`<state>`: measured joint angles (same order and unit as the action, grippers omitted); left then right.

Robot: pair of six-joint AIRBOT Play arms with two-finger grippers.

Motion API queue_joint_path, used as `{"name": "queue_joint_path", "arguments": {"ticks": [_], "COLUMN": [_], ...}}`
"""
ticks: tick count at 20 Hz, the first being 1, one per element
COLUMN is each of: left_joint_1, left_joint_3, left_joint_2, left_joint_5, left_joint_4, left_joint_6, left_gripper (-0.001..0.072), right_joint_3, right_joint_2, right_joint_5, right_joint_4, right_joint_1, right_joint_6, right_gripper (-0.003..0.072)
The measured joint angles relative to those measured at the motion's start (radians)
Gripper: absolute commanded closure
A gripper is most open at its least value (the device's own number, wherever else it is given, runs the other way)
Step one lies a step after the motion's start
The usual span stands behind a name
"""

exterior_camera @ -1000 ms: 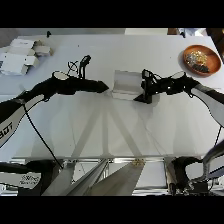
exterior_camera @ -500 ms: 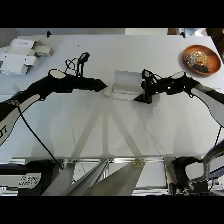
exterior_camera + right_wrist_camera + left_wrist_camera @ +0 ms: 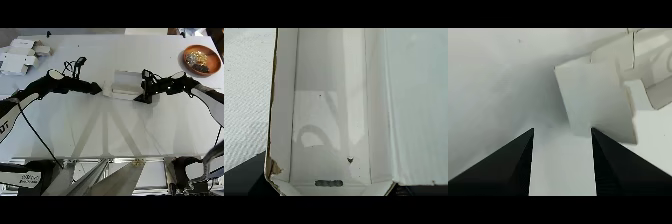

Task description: Fold the box and place the chain.

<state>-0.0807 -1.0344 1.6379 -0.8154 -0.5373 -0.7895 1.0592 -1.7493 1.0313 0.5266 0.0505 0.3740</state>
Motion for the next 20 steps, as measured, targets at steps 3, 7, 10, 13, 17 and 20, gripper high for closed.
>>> {"name": "queue_joint_path", "arguments": {"ticks": [3,7,10,13,17,20], "left_joint_1": [0.001,-0.001,-0.002,-0.002,-0.005,-0.018], "left_joint_3": [0.0,0.0,0.0,0.0,0.0,0.0], "left_joint_2": [0.034,0.064,0.075,0.079,0.08,0.08], "left_joint_5": [-0.028,-0.048,-0.058,-0.061,-0.062,-0.063], "left_joint_4": [0.092,0.196,0.231,0.263,0.308,0.33], "left_joint_6": [0.028,0.079,0.103,0.137,0.183,0.227], "left_gripper": [0.0302,0.0302,0.0302,0.0302,0.0304,0.0315], "right_joint_3": [0.0,0.0,0.0,0.0,0.0,0.0], "right_joint_2": [0.0,0.0,0.0,0.0,0.0,0.0], "right_joint_5": [0.0,0.0,0.0,0.0,0.0,0.0], "right_joint_4": [0.0,0.0,0.0,0.0,0.0,0.0], "right_joint_1": [0.0,0.0,0.0,0.0,0.0,0.0], "right_joint_6": [0.0,0.0,0.0,0.0,0.0,0.0], "right_gripper": [0.0151,0.0151,0.0151,0.0151,0.0151,0.0151]}}
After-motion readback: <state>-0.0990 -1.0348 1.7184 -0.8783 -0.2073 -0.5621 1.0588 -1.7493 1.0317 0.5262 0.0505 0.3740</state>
